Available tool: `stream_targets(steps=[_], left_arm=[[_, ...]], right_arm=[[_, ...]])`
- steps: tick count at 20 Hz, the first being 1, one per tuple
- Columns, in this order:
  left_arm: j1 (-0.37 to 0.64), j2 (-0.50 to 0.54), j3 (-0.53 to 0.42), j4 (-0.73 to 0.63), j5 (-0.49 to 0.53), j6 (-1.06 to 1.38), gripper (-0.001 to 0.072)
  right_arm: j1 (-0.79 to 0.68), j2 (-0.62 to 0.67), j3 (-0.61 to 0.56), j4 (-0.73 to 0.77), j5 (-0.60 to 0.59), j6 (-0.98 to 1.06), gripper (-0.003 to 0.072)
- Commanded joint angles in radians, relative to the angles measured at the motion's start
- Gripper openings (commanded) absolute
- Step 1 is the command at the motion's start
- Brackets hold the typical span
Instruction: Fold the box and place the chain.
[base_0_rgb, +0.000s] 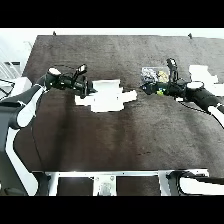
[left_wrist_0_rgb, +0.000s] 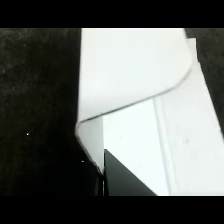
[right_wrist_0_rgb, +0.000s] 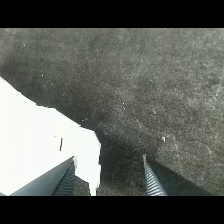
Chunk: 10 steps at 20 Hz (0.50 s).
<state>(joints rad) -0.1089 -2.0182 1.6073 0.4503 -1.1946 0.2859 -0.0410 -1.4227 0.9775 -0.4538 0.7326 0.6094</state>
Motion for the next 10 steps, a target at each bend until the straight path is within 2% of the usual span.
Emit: stream_targets(steps=[1,10], left_arm=[[0.000,-0.003,-0.033,-0.033,0.021,0.124,0.0017],[0.000,-0.024,-0.032,-0.069,0.008,0.219,0.0016]], right_arm=[[0.000,0.001,-0.006,0.001,0.002,0.005,0.0485],[0.001,0.008,-0.049,0.035,0.002,0.026,0.0485]])
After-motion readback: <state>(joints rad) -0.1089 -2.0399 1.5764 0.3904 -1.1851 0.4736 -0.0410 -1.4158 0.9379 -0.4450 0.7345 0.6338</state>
